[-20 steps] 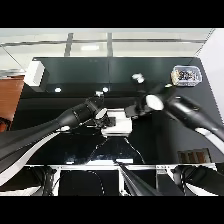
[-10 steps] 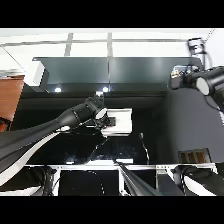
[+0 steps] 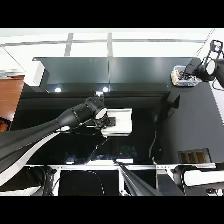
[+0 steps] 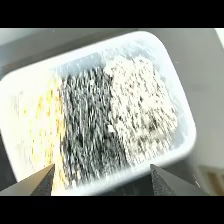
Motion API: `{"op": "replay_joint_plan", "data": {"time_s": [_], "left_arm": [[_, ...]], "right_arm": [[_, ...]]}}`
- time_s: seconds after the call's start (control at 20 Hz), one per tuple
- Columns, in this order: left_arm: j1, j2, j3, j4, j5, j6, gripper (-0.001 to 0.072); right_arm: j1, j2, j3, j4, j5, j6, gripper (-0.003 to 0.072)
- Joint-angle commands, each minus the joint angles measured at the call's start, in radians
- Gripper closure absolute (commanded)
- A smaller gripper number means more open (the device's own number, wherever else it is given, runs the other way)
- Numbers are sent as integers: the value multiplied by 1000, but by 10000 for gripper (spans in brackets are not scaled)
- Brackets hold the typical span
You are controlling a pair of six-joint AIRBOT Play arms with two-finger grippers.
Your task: Fold the box and place the chain.
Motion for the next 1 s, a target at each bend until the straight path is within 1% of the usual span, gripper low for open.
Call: {"op": "replay_joint_plan", "data": {"time_s": [0.0,0.1,0.15,0.2,0.3,0.35,0.4,0.55,0.95], "left_arm": [[2,1,1,2,3,0,682],[2,1,1,2,3,0,682],[3,1,1,3,1,0,682],[2,1,1,3,2,0,682],[2,1,1,4,2,0,682],[2,1,1,4,2,0,682],[2,1,1,4,3,0,682],[2,1,1,4,3,0,682],[2,1,1,3,2,0,681]], "right_arm": [[-28,-187,240,87,156,-1,-34],[-40,-261,343,167,244,-10,-34],[-48,-288,367,221,284,-37,26],[-57,-305,374,247,307,-57,75],[-65,-322,374,266,302,-58,76],[-65,-324,374,266,287,-63,119],[-65,-324,374,266,270,-64,198],[-65,-327,374,266,232,-64,198],[-64,-352,373,266,230,-65,200]]}}
